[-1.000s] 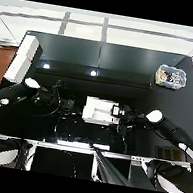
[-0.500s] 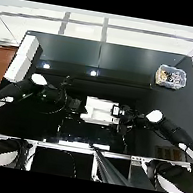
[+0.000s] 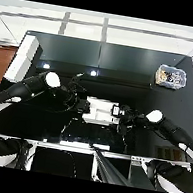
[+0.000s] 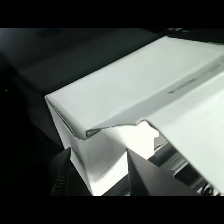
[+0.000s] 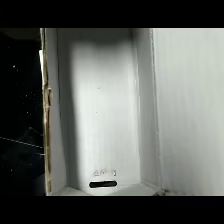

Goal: Fold the box and place the chain.

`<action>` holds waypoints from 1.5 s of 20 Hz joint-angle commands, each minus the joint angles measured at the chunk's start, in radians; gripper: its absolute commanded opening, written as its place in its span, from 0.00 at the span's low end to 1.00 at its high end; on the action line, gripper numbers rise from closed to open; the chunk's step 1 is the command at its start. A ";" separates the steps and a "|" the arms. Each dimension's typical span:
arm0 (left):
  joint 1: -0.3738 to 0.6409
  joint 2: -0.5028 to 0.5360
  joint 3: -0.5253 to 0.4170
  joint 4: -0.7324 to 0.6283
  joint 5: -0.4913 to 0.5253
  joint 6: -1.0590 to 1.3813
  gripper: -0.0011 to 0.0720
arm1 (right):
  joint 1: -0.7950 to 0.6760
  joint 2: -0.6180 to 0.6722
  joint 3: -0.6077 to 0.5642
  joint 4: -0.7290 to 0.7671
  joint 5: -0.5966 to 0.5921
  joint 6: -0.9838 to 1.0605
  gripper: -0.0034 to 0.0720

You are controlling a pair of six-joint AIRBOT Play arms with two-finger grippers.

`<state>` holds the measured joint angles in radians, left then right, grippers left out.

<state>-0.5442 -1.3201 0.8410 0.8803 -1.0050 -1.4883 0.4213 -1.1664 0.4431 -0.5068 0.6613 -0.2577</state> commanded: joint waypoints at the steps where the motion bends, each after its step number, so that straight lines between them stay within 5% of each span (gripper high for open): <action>1: -0.047 -0.001 0.014 0.143 0.027 -0.163 0.53 | 0.000 0.000 0.001 0.000 0.000 0.000 0.21; 3: -0.062 -0.002 0.014 0.164 0.060 -0.188 0.39 | 0.000 0.000 0.001 0.000 0.000 0.000 0.21; 17: -0.275 -0.103 0.129 0.567 -0.013 -0.720 0.39 | 0.000 0.000 0.001 0.000 0.000 0.000 0.21; 30: -0.330 -0.178 0.221 0.630 -0.047 -0.809 0.36 | 0.000 0.000 0.001 0.000 0.000 0.000 0.21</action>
